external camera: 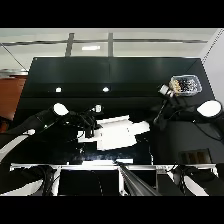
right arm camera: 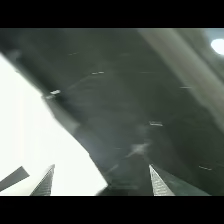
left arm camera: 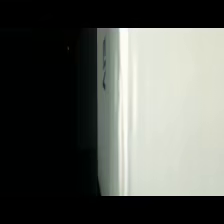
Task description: Fold the box and place the chain.
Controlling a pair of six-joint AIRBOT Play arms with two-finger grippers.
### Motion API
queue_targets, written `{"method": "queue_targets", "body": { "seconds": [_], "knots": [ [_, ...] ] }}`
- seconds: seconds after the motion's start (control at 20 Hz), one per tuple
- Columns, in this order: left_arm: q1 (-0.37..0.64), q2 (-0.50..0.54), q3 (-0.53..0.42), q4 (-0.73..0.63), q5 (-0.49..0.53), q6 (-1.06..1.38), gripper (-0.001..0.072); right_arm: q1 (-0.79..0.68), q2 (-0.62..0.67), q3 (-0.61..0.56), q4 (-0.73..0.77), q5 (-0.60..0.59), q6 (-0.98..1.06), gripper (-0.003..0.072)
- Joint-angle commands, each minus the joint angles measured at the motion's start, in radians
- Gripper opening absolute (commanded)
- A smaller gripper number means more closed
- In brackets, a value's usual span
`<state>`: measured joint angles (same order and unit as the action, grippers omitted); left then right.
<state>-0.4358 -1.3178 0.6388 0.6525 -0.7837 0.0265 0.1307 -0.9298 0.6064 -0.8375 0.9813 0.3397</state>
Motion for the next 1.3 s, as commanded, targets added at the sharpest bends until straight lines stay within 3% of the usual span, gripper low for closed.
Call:
{"method": "queue_targets", "body": {
  "seconds": [0.0,0.2,0.4,0.7,1.25],
  "knots": [
    [0.0,-0.001,-0.001,0.011,0.016,0.005,0.0032,0.086,-0.003,-0.069,-0.021,0.002,-0.053,0.0712],
    [0.0,-0.002,0.036,0.119,-0.06,0.004,0.0032,0.167,-0.004,-0.088,-0.038,0.002,-0.139,0.0712],
    [0.0,-0.032,0.059,0.117,-0.104,0.004,0.0032,0.235,-0.009,-0.105,-0.146,-0.045,-0.18,0.0712],
    [0.001,-0.06,0.094,0.131,-0.142,0.003,0.0032,0.312,-0.01,-0.168,-0.086,-0.06,-0.232,0.0712],
    [0.001,-0.062,0.093,0.132,-0.144,-0.008,0.0032,0.567,-0.045,-0.211,-0.026,-0.356,-0.236,0.0712]
  ]
}}
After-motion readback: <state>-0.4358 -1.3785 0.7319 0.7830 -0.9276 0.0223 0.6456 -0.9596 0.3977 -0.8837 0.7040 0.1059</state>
